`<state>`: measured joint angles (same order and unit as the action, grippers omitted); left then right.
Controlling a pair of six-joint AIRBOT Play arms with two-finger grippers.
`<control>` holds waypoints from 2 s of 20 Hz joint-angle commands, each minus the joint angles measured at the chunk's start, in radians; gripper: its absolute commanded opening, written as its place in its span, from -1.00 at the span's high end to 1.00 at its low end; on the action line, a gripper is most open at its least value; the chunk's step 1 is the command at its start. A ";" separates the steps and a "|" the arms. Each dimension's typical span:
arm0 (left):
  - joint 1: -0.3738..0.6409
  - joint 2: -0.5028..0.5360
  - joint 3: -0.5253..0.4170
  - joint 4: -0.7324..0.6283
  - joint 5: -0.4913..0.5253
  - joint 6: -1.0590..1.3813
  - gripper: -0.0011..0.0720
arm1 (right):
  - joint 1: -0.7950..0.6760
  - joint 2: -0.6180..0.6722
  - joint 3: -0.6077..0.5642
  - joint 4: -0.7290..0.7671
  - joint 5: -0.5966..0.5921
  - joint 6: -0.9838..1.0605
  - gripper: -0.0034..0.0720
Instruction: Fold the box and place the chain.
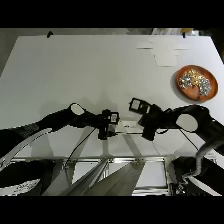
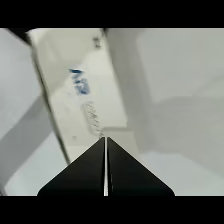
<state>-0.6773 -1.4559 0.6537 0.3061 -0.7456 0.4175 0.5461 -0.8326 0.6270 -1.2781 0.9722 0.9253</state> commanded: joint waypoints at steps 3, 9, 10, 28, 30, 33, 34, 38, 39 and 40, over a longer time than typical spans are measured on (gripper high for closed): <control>0.000 0.001 0.001 0.001 0.001 0.002 0.40 | -0.294 0.092 0.000 -0.310 0.309 0.366 0.86; 0.000 0.001 0.001 0.001 0.000 0.002 0.40 | -0.769 0.092 -0.019 -0.373 0.412 0.489 0.86; 0.000 0.000 0.001 0.001 0.001 0.002 0.40 | -0.817 0.093 -0.027 -0.362 0.412 0.489 0.86; 0.000 0.001 0.001 0.001 -0.004 0.002 0.40 | -0.874 0.093 -0.030 -0.056 0.309 0.417 0.85; 0.000 0.001 0.001 0.001 -0.004 0.002 0.40 | -0.874 0.093 -0.030 -0.056 0.309 0.417 0.85; 0.000 0.001 0.001 0.000 -0.032 0.002 0.43 | -0.874 0.093 -0.030 -0.056 0.309 0.417 0.85; 0.000 0.003 0.001 -0.001 -0.035 0.000 0.59 | -0.874 0.093 -0.030 -0.056 0.309 0.417 0.85; 0.053 0.117 0.001 0.094 -0.063 -0.231 0.85 | -0.874 0.093 -0.030 -0.056 0.309 0.417 0.85; 0.076 0.164 0.001 0.141 -0.068 -0.302 0.77 | -0.874 0.093 -0.030 -0.056 0.309 0.417 0.85; 0.106 0.222 0.001 0.204 -0.068 -0.387 0.76 | -0.874 0.093 -0.030 -0.056 0.309 0.417 0.85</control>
<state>-0.6228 -1.3384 0.6537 0.3889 -0.8017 0.2379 -0.3275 -0.7403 0.5976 -1.3350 1.2816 1.3418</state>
